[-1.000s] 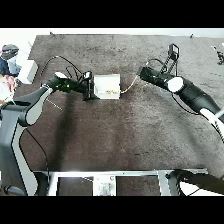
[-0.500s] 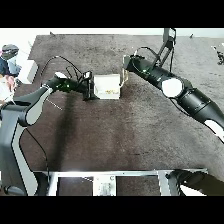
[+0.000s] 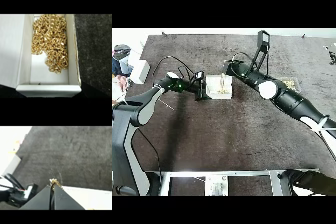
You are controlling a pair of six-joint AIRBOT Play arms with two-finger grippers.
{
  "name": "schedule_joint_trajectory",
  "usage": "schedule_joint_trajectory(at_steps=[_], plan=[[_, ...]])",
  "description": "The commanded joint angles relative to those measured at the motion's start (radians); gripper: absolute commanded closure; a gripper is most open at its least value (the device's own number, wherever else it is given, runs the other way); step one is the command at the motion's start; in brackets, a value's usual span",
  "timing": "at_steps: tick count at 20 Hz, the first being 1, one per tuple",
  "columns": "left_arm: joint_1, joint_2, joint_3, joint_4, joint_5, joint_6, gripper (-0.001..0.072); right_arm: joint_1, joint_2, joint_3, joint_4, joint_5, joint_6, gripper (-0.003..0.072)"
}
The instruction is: Fold the box and place the chain.
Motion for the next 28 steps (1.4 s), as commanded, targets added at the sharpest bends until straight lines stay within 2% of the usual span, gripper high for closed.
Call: schedule_joint_trajectory(at_steps=[1, 2, 3, 5, 7, 10, 12, 16, 20, 22, 24, 28], plan=[[-0.001, 0.000, 0.000, 0.000, 0.000, 0.000, 0.0421, 0.003, -0.054, 0.001, -0.002, 0.008, 0.000, 0.0647], [-0.001, 0.000, 0.000, 0.000, 0.000, 0.000, 0.0421, 0.001, -0.062, 0.001, -0.022, 0.015, 0.000, 0.0438], [-0.001, 0.000, 0.000, 0.000, 0.000, 0.000, 0.0421, -0.001, -0.063, 0.001, -0.078, 0.020, 0.000, 0.0336], [-0.001, 0.000, 0.000, 0.000, 0.000, 0.000, 0.0421, -0.019, -0.058, 0.002, -0.148, 0.038, 0.000, 0.0338], [-0.001, 0.000, 0.000, 0.000, 0.000, 0.000, 0.0421, -0.060, -0.056, 0.029, -0.235, 0.127, -0.002, 0.0511], [-0.001, 0.000, 0.000, 0.000, 0.000, 0.000, 0.0421, -0.146, -0.056, 0.115, -0.226, 0.286, -0.215, 0.0518], [-0.001, 0.000, 0.000, 0.000, 0.000, 0.000, 0.0421, -0.214, -0.072, 0.179, -0.098, 0.389, -0.430, 0.0532], [-0.001, 0.000, 0.000, 0.000, 0.000, 0.000, 0.0421, -0.368, -0.180, 0.285, 0.359, 0.638, -0.948, 0.0532], [-0.001, 0.000, 0.000, 0.000, 0.000, 0.000, 0.0421, -0.459, -0.354, 0.391, 0.650, 0.840, -1.243, 0.0532], [-0.001, 0.000, 0.000, 0.000, 0.000, 0.000, 0.0421, -0.473, -0.450, 0.457, 0.719, 0.893, -1.305, 0.0532], [-0.001, 0.000, 0.000, 0.000, 0.000, 0.000, 0.0421, -0.472, -0.532, 0.508, 0.718, 0.900, -1.312, 0.0532], [-0.001, 0.000, 0.000, 0.000, 0.000, 0.000, 0.0421, -0.470, -0.618, 0.541, 0.718, 0.909, -1.367, 0.0531]])
